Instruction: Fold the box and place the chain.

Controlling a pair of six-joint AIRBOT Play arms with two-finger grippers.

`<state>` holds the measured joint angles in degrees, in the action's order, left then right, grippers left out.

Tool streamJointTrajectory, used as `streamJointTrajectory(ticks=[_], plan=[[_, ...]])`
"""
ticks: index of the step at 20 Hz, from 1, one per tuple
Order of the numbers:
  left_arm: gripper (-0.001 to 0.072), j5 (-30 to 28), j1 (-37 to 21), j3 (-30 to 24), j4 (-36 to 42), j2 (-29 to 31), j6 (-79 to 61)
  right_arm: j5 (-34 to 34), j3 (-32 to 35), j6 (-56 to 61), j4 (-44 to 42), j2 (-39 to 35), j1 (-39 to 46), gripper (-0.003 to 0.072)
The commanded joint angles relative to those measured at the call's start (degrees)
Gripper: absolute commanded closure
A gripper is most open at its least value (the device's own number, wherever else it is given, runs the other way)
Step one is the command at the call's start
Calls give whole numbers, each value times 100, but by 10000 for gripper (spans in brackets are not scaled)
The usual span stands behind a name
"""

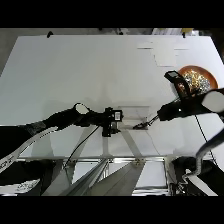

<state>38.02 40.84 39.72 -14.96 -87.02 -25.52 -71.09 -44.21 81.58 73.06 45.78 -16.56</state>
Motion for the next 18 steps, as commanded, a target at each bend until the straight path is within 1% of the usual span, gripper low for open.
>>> streamJointTrajectory(ticks=[1,3,5,9,12,15,16,18], plan=[[435,20,-2,2,-2,4,0,114,-7,-72,-1143,-717,-417,671],[435,17,-2,2,-2,4,0,374,-7,-175,-1631,-769,-688,671],[435,37,-2,0,-2,4,0,750,-7,-258,-1862,-767,-1071,671],[435,37,-2,0,-2,4,0,1582,-4,-229,-1587,-686,-1803,671],[435,37,-4,2,-2,4,0,1657,2,-181,-1429,-334,-1908,671],[435,37,-2,2,-2,4,0,1683,155,-186,-1279,66,-1908,671],[435,39,-2,0,-2,4,0,1749,245,-186,-1220,164,-1908,671],[435,37,-2,0,-2,4,0,2090,439,-186,-1202,350,-1908,671]])
